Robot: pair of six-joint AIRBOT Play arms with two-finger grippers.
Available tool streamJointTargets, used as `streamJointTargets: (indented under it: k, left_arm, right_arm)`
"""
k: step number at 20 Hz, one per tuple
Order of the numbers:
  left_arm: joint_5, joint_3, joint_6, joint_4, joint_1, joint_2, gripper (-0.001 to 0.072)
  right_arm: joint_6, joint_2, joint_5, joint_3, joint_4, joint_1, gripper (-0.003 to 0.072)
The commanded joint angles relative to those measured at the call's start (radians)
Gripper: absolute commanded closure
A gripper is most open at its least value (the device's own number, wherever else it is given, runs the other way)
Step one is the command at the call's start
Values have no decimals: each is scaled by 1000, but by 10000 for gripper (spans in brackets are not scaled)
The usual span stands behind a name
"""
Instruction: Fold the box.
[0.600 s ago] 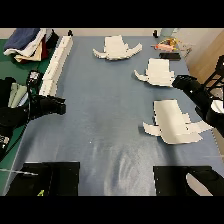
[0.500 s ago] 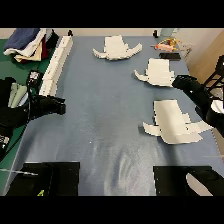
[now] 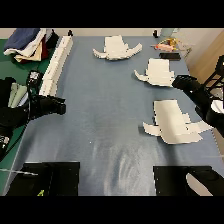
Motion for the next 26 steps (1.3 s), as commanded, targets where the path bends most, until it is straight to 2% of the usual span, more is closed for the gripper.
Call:
streamJointTargets:
  k: [1, 4, 6, 7, 10, 12, 15, 17, 19, 26]
  left_arm:
    - [0, 1, 0, 0, 0, -1, 695]
    - [60, 0, -22, -48, 0, -1, 695]
    - [36, 7, -105, -135, 0, -1, 695]
    - [-31, 23, -104, -129, 1, -4, 695]
    - [-224, 94, -193, -77, 1, -71, 695]
    - [-343, 169, -313, -30, 1, -166, 695]
    - [-520, 271, -341, -28, 0, -300, 695]
    - [-589, 317, -349, -34, 0, -368, 695]
    - [-603, 329, -347, -55, 0, -400, 695]
    - [-497, 329, -347, -56, 0, -402, 695]
  right_arm:
    - [0, 0, 0, 1, 0, 0, 685]
    - [2, 0, 1, 1, 16, 1, 685]
    - [72, 0, 14, 0, 123, 1, 685]
    - [145, 0, 97, 0, 174, -1, 685]
    - [160, -14, 326, 10, 143, -10, 685]
    - [269, -33, 586, 23, 5, -69, 685]
    - [626, -45, 903, 71, -449, -195, 685]
    - [693, -45, 1048, 127, -689, -254, 685]
    - [693, -42, 1065, 166, -756, -286, 685]
    - [696, -45, 1003, 177, -732, -293, 685]
